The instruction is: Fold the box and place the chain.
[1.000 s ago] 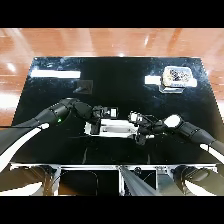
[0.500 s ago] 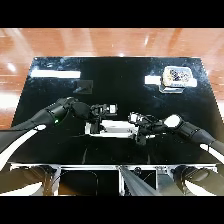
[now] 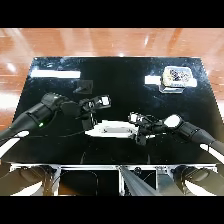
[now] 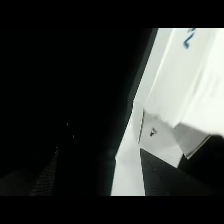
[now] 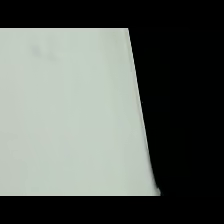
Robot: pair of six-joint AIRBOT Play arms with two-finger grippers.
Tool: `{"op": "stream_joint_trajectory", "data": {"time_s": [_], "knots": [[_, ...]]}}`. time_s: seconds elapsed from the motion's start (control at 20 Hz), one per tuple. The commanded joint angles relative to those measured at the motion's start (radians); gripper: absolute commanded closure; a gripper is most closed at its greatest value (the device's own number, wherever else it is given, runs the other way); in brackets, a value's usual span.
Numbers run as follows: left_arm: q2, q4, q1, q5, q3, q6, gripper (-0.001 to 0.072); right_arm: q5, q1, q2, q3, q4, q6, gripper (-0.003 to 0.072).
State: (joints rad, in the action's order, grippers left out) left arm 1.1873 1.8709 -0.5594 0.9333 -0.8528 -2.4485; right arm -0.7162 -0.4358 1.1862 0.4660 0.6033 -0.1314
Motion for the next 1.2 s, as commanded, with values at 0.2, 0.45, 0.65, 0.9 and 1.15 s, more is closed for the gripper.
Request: {"op": "stream_joint_trajectory", "data": {"time_s": [0.2, 0.45, 0.65, 0.9, 1.15], "knots": [[-0.051, 0.068, 0.03, 0.321, 0.0, 0.343, 0.0118, 0.031, 0.0, 0.001, -0.001, 0.0, -0.003, 0.0115], [-0.051, 0.228, -0.063, 0.197, 0.0, 0.416, 0.0118, 0.046, 0.0, 0.001, -0.001, 0.0, -0.003, 0.0116], [-0.051, 0.223, -0.192, -0.081, 0.0, 0.406, 0.0119, 0.04, 0.0, 0.001, -0.001, 0.0, -0.003, 0.0116], [-0.05, 0.159, -0.205, -0.228, 0.0, 0.415, 0.0119, 0.039, 0.0, 0.001, -0.001, 0.0, -0.003, 0.0116], [-0.036, 0.153, -0.196, -0.303, 0.001, 0.415, 0.0119, 0.039, 0.0, 0.001, -0.001, 0.0, -0.003, 0.0117]]}}
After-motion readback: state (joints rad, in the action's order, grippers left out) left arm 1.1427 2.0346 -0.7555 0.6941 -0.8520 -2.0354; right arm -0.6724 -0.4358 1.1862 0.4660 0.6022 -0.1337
